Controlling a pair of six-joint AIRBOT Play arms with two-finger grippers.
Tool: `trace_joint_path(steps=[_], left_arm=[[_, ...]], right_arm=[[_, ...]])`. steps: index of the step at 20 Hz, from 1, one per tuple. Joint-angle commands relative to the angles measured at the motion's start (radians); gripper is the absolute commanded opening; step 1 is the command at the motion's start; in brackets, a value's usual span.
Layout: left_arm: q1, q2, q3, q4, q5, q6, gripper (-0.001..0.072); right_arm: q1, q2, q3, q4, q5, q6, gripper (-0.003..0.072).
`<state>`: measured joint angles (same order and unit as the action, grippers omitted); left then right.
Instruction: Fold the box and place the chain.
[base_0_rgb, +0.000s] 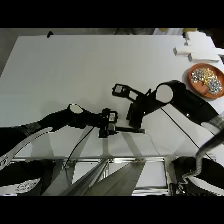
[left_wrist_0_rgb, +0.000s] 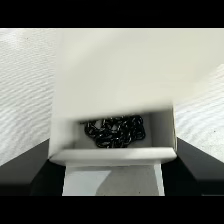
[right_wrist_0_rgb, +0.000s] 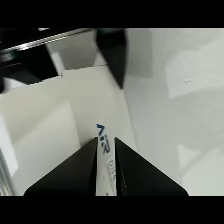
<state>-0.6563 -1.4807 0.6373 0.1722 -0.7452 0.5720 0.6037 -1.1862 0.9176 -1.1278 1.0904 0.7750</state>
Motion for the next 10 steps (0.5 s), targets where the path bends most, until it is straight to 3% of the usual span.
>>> trace_joint_path(steps=[1, 2, 4, 6, 10], left_arm=[[0.000, 0.000, 0.000, 0.000, 0.000, 0.000, 0.0134], [0.000, 0.000, 0.000, 0.000, 0.000, 0.000, 0.0134], [0.000, 0.000, 0.000, 0.000, 0.000, 0.000, 0.0134], [0.000, 0.000, 0.000, 0.000, 0.000, 0.000, 0.0134], [0.000, 0.000, 0.000, 0.000, 0.000, 0.000, 0.0134]], right_arm=[[0.055, 0.069, -0.086, 0.006, -0.055, -0.126, 0.0145], [0.064, 0.075, -0.103, 0.006, -0.061, -0.129, 0.0204], [0.086, 0.075, -0.118, 0.007, -0.066, -0.129, 0.0218], [0.106, 0.075, -0.120, 0.007, -0.090, -0.129, 0.0300], [0.121, 0.075, -0.120, -0.014, -0.103, -0.129, 0.0302]])
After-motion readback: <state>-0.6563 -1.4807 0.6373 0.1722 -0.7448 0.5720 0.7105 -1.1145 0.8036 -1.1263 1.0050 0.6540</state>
